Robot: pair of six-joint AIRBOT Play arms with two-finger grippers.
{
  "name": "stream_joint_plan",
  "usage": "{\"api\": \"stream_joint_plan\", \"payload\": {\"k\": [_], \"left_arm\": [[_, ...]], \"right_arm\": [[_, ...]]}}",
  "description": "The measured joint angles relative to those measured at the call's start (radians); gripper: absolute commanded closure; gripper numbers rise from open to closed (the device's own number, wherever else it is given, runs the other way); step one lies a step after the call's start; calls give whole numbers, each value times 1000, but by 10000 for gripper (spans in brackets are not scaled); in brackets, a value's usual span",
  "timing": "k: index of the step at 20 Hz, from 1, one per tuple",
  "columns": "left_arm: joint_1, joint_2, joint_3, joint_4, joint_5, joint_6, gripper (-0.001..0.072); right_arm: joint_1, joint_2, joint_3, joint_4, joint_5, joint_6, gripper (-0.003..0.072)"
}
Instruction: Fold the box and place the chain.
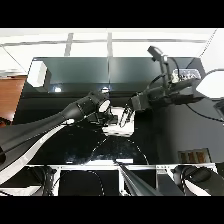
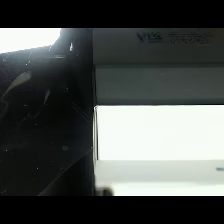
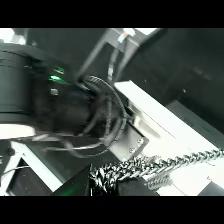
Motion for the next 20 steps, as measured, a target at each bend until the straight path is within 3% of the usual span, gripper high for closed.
{"api": "stream_joint_plan", "payload": {"k": [7, 16, 17, 18, 19, 20], "left_arm": [[0, 0, 0, 0, 0, 0, 682], [0, 0, 0, 0, -1, 0, 682], [0, 0, 0, 0, -1, 0, 682], [0, 0, 0, 0, -1, 0, 682], [0, 0, 0, 0, -1, 0, 682], [0, 0, 0, 0, -1, 0, 682]], "right_arm": [[30, -26, -152, -79, -89, 74, 669], [44, -31, -184, -140, -96, 130, 666], [51, -32, -185, -137, -110, 135, 625], [59, -36, -186, -132, -131, 145, 417], [69, -40, -188, -128, -153, 153, 282], [76, -45, -190, -127, -175, 159, 283]]}}
